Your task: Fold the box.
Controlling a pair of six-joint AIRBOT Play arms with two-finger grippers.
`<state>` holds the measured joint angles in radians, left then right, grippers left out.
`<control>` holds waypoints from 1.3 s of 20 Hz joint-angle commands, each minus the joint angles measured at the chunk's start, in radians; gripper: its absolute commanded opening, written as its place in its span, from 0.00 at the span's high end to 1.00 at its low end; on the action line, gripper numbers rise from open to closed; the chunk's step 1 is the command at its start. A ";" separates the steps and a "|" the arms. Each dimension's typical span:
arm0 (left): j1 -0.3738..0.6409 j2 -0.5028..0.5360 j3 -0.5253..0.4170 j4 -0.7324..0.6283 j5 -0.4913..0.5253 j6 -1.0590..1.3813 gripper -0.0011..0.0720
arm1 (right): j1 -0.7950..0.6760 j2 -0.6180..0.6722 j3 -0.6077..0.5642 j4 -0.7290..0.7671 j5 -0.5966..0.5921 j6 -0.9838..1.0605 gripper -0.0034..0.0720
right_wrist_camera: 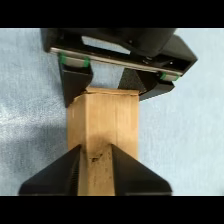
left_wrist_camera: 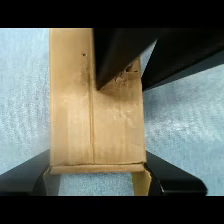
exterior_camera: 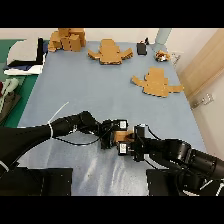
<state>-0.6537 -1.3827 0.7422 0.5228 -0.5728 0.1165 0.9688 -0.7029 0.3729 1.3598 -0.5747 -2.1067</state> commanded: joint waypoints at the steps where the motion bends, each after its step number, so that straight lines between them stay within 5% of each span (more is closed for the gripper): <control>1: 0.000 0.000 0.001 0.000 -0.004 0.003 0.25 | 0.000 0.000 0.002 -0.006 -0.001 0.000 0.62; 18: 0.000 0.000 0.001 0.000 -0.004 0.003 0.25 | 0.000 0.124 0.002 0.002 -0.017 0.001 0.66; 20: 0.000 0.000 0.001 0.000 -0.004 0.003 0.25 | -0.001 0.122 0.002 0.002 -0.019 0.001 0.79; 26: 0.000 0.000 0.001 0.000 -0.004 0.003 0.25 | -0.001 0.085 0.000 0.013 -0.018 0.001 0.79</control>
<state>-0.6537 -1.3827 0.7422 0.5236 -0.5758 0.1196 0.9684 -0.6037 0.3729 1.3643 -0.5926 -2.1063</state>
